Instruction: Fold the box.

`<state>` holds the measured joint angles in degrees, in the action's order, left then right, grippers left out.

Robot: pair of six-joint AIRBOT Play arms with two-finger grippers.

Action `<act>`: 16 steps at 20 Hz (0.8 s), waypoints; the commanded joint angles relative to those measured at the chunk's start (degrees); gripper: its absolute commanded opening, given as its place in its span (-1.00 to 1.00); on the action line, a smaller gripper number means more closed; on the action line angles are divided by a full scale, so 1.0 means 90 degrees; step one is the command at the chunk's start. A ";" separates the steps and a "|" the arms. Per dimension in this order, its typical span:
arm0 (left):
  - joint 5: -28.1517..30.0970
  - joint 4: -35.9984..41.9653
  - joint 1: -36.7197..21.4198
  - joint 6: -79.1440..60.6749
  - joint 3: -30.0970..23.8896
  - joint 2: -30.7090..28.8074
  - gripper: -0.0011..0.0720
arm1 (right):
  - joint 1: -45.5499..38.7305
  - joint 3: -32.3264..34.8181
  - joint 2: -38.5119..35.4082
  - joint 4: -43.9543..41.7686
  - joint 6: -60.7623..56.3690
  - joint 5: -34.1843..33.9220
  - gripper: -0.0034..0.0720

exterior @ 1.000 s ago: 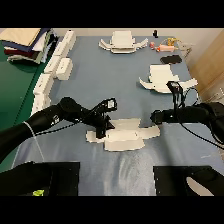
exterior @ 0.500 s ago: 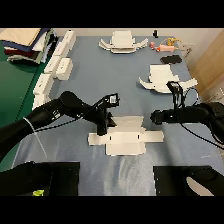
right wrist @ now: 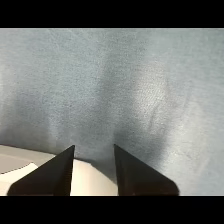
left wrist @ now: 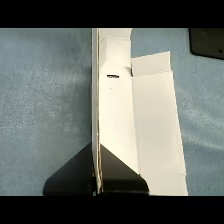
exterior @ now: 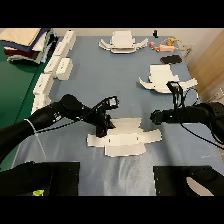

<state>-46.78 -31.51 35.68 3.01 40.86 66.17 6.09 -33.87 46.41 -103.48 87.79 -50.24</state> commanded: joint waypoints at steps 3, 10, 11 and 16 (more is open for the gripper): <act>-0.0039 -0.0075 0.0000 -0.0019 -0.0078 0.0005 -0.93 | 0.0002 -0.0005 -0.0005 -0.0005 0.0002 -0.0005 0.13; -0.0097 -0.0073 0.0005 -0.0017 -0.0078 0.0136 -0.93 | 0.0002 -0.0005 -0.0005 -0.0034 0.0000 -0.0182 0.13; -0.0172 -0.0073 0.0005 -0.0017 -0.0078 0.0136 -0.93 | 0.0002 -0.0005 -0.0005 -0.0034 0.0000 -0.0223 0.12; -0.0607 -0.0070 0.0005 -0.0015 -0.0075 0.0136 -0.93 | 0.0002 -0.0005 -0.0005 -0.0034 0.0002 -0.0311 -0.20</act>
